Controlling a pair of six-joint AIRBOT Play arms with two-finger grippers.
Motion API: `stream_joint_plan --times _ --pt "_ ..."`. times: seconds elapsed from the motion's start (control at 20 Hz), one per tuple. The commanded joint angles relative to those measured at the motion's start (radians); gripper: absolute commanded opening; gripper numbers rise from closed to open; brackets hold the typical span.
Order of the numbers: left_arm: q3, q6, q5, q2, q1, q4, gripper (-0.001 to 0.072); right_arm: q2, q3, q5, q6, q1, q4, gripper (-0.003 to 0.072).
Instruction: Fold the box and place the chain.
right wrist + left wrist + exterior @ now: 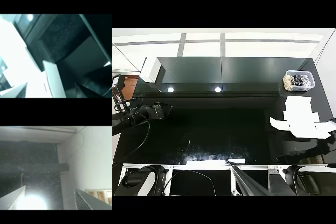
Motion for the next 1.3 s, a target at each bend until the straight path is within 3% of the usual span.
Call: stream_joint_plan --times 0.0,0.05,0.1,0.3,0.5,0.55,0.6,0.8,0.85,0.9,1.25 --pt "0.001 0.0 0.0 0.0 0.0 -0.003 0.0704 -0.041 0.011 -0.018 -0.05 0.047 -0.002 0.07" --pt "0.001 0.0 0.0 0.0 0.0 -0.004 0.0704 -0.051 0.018 -0.016 -0.049 0.065 -0.002 0.0568" --pt "0.001 0.0 0.0 -0.001 0.0 -0.004 0.0704 -0.057 0.02 -0.013 -0.05 0.082 -0.003 0.0531" --pt "0.001 0.0 -0.005 0.0 0.0 -0.024 0.0704 -0.06 0.025 0.018 -0.049 0.136 -0.11 0.053" --pt "0.001 0.0 -0.005 -0.001 0.0 -0.026 0.0704 -0.06 0.027 0.066 -0.049 0.137 -0.126 0.0525" --pt "0.001 0.0 -0.005 -0.001 0.0 -0.026 0.0704 -0.06 0.027 0.072 -0.049 0.137 -0.125 0.0368" --pt "0.001 0.0 -0.005 -0.001 0.0 -0.026 0.0704 -0.06 0.027 0.076 -0.049 0.137 -0.121 0.03" --pt "0.001 0.0 -0.005 -0.001 0.0 -0.026 0.0704 -0.057 0.027 0.127 -0.05 0.137 -0.052 0.0294" --pt "0.001 0.0 -0.005 -0.001 0.0 -0.026 0.0704 -0.056 0.027 0.141 -0.05 0.137 -0.04 0.0138" --pt "0.001 0.0 -0.004 -0.001 0.0 -0.026 0.0704 -0.056 0.027 0.15 -0.05 0.137 -0.034 0.0063" --pt "0.001 0.0 -0.005 0.0 0.0 -0.026 0.0704 -0.023 0.023 0.211 -0.074 0.192 0.163 0.0043"
